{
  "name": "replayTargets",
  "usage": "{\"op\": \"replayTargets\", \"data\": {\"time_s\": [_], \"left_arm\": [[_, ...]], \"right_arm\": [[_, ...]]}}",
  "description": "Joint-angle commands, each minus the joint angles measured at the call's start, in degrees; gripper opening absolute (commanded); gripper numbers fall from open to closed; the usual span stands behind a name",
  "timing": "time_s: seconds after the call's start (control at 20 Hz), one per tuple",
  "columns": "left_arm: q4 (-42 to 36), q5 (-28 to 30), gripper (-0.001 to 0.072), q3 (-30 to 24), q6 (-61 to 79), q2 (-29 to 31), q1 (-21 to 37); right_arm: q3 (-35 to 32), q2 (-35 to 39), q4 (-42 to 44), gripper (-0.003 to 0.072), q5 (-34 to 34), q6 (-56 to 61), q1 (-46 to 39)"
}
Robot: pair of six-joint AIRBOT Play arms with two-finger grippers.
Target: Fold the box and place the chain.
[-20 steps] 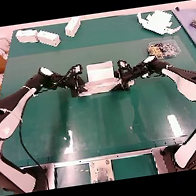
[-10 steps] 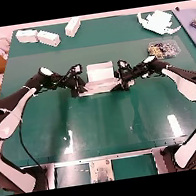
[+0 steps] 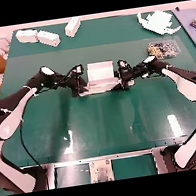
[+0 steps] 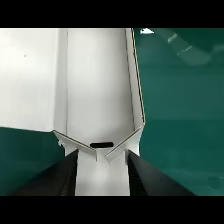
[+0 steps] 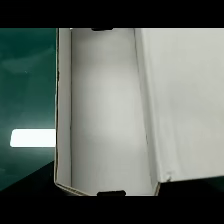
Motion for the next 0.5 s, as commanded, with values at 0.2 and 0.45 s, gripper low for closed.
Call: {"op": "replayTargets", "data": {"time_s": [0.2, 0.45], "left_arm": [[0.0, 4.8, 0.0216, 0.1, 1.7, 0.0, -1.6], [-3.0, 4.3, 0.0121, 0.1, 2.5, 0.0, -1.7]], "right_arm": [[0.0, 0.0, 0.0, 0.0433, 0.2, 0.0, 0.0], [0.0, 0.0, 0.0, 0.0433, 0.2, 0.0, 0.0]]}}
